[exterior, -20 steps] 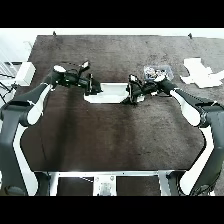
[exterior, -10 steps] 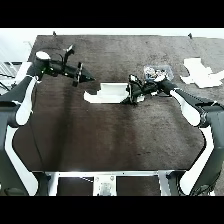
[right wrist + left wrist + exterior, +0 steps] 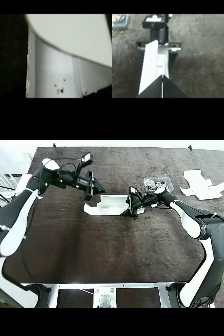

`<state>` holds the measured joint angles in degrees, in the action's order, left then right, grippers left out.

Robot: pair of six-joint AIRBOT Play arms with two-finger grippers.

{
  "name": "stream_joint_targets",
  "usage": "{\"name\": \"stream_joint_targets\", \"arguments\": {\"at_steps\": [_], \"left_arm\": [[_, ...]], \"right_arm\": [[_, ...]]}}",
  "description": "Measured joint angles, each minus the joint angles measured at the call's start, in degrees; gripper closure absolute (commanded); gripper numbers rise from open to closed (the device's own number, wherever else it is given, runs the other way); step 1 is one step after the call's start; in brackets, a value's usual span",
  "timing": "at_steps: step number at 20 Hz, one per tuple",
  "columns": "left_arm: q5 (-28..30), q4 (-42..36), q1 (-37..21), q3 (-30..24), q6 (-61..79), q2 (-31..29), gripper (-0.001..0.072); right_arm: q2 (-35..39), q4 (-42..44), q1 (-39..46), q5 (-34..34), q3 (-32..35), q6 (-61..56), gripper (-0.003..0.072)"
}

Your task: Fold the box and place the chain.

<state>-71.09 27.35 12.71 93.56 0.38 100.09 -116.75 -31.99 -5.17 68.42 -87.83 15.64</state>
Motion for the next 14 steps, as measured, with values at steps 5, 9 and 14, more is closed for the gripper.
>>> {"name": "stream_joint_targets", "arguments": {"at_steps": [5, 9, 14], "left_arm": [[12.4, -0.7, 4.7, -13.9, 4.3, -5.4, 0.0694], [18.6, -0.7, 7.0, -19.8, 4.9, -5.8, 0.0693], [24.0, -0.7, 7.3, -20.9, 6.4, -5.5, 0.0693]], "right_arm": [[0.0, 0.0, 0.0, 0.0, 0.0, 0.0, 0.0184], [0.0, 0.0, 0.0, 0.0, 0.0, 0.0, 0.0185], [0.0, 0.0, 0.0, 0.0, 0.0, 0.0, 0.0185]]}}
